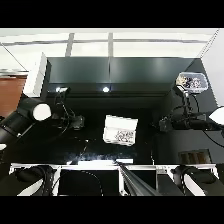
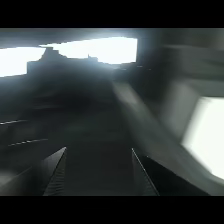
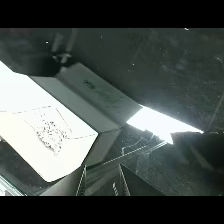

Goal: Fold the box and place the chain.

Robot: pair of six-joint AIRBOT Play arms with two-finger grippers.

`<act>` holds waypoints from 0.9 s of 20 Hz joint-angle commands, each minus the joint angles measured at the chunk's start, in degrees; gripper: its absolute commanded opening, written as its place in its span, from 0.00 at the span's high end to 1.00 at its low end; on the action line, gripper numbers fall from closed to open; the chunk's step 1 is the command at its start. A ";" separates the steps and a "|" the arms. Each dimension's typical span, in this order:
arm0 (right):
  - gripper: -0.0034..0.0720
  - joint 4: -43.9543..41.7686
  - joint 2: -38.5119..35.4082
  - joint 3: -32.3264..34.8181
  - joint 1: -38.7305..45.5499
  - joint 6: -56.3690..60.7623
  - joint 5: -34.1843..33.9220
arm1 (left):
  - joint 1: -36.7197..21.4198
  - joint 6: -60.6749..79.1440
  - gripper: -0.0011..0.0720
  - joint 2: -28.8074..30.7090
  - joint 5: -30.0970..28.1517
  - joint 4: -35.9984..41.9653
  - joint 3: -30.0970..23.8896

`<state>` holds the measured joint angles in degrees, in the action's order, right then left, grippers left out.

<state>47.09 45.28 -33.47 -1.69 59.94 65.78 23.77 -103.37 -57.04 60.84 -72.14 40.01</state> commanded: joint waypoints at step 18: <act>0.60 -0.07 0.00 0.04 0.02 0.96 -1.68 | -0.90 116.24 0.01 -12.98 -6.38 37.75 -5.92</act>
<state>47.05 45.28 -33.47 -1.69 60.71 64.34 22.59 9.50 -67.26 54.26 -36.73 32.53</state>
